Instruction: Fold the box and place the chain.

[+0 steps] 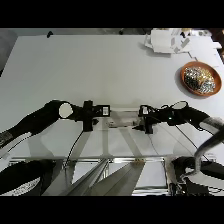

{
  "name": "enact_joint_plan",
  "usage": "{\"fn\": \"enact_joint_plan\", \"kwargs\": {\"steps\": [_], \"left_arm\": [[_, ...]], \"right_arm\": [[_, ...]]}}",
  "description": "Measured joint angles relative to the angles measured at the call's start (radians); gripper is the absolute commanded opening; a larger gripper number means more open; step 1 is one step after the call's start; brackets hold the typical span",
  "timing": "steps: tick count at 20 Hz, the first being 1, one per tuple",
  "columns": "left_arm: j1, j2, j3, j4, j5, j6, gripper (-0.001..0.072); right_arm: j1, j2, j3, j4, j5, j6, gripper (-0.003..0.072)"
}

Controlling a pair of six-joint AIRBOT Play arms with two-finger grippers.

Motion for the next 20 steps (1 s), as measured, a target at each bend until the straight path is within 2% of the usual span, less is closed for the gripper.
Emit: {"fn": "enact_joint_plan", "kwargs": {"steps": [1, 3, 4, 9, 12, 14, 20], "left_arm": [[0.0, -0.002, 0.0, -0.021, 0.014, 0.035, 0.0302], [0.001, -0.007, 0.0, -0.058, 0.042, 0.096, 0.0423], [0.001, -0.012, 0.0, -0.075, 0.05, 0.122, 0.0439], [-0.006, -0.049, 0.0, -0.124, 0.071, 0.191, 0.0433], [-0.023, -0.059, 0.0, -0.146, 0.049, 0.205, 0.0427], [-0.032, -0.062, 0.0, -0.153, 0.028, 0.208, 0.0332], [-0.05, -0.064, 0.0, -0.19, 0.0, 0.212, 0.0324]], "right_arm": [[0.0, 0.0, 0.0, 0.0, 0.0, 0.0, 0.0455], [0.0, 0.0, 0.0, 0.0, 0.0, 0.0, 0.0455], [0.0, 0.0, 0.0, 0.0, 0.0, 0.0, 0.0455], [0.0, 0.0, 0.0, 0.0, 0.0, 0.0, 0.0455], [0.0, 0.0, 0.0, 0.0, 0.0, 0.0, 0.0455], [0.0, 0.0, 0.0, 0.0, 0.0, 0.0, 0.0455], [0.0, 0.0, 0.0, 0.0, 0.0, 0.0, 0.0455]]}}
